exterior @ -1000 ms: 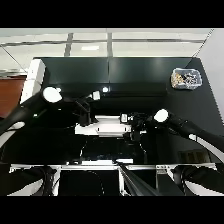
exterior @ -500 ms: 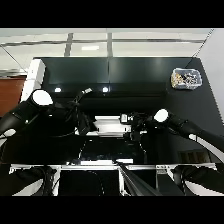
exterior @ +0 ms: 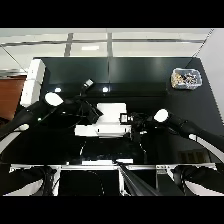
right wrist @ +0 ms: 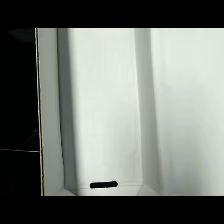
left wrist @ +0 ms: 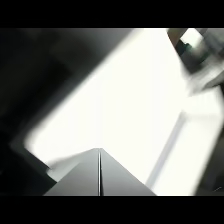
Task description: Fold the box and place the chain.
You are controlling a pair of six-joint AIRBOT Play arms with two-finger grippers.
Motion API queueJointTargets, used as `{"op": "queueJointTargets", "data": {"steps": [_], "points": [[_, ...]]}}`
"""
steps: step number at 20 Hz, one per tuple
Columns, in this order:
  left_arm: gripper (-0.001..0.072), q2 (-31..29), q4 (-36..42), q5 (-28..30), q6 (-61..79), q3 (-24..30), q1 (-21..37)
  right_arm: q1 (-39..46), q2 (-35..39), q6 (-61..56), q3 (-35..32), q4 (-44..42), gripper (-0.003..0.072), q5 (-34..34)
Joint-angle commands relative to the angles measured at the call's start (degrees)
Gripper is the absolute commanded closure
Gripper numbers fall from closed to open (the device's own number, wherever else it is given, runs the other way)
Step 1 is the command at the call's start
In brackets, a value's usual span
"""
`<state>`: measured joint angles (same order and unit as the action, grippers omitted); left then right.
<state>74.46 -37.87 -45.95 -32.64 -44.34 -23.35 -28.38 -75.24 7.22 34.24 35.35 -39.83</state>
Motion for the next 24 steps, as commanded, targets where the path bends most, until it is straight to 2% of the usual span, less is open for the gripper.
{"op": "queueJointTargets", "data": {"steps": [1, 4, 7, 8, 10, 11, 14, 17, 18, 20, 21, 22, 23, 24], "points": [[0.0683, 3.82, -4.96, -1.42, 0.96, 0.0, -1.95, -0.07, -0.04, 0.02, 0.04, 0.09, 0.0384, -0.04], [0.0683, 4.28, -6.45, -1.51, 0.96, -0.94, -0.96, -0.07, -0.04, 0.0, 0.04, 0.07, 0.0384, -0.02], [0.0685, 3.13, -7.26, -11.54, 0.5, -6.97, 3.02, -0.07, -0.04, -0.04, 0.04, 0.07, 0.0384, 0.0], [0.0685, 1.31, -8.11, -13.4, -0.87, -8.57, 4.74, -0.07, -0.04, -0.09, 0.04, 0.07, 0.0384, 0.02], [0.0685, -4.09, -10.12, -13.44, -3.21, -8.63, 8.17, -0.07, -0.04, -0.42, 0.04, 0.04, 0.0384, 0.42], [0.0685, -6.75, -10.27, -13.44, -3.82, -7.41, 9.99, -0.07, -0.04, -1.07, 0.04, 0.04, 0.0384, 1.11], [0.0684, -13.77, -10.03, -12.83, 0.98, 0.9, 13.73, -0.07, -0.04, -1.25, 0.02, 0.28, 0.0384, 3.21], [0.068, -14.67, -9.44, -14.19, 16.74, 7.56, 13.66, -0.07, -0.07, -1.25, 0.02, 0.46, 0.0384, 3.87], [0.0595, -14.27, -9.4, -13.84, 21.16, 8.81, 13.31, -0.07, -0.07, -1.22, 0.02, 0.48, 0.0384, 3.87], [0.0148, -13.46, -9.42, -10.97, 25.05, 9.75, 12.15, -0.07, -0.09, -1.22, 0.02, 0.5, 0.0384, 3.87], [-0.001, -12.87, -9.4, -7.85, 26.16, 9.79, 11.23, -0.07, -0.09, -1.22, 0.02, 0.5, 0.0384, 3.87], [-0.0001, -12.28, -9.44, -6.01, 28.85, 9.77, 10.16, -0.07, -0.09, -1.22, 0.02, 0.5, 0.0384, 3.87], [0.0035, -11.67, -9.44, -5.33, 36.33, 9.77, 9.05, -0.07, -0.09, -1.22, 0.02, 0.57, 0.0384, 3.87], [0.0035, -10.99, -9.4, -5.22, 44.46, 9.77, 8.02, -0.07, -0.09, -1.22, 0.02, 0.57, 0.0383, 3.85]]}}
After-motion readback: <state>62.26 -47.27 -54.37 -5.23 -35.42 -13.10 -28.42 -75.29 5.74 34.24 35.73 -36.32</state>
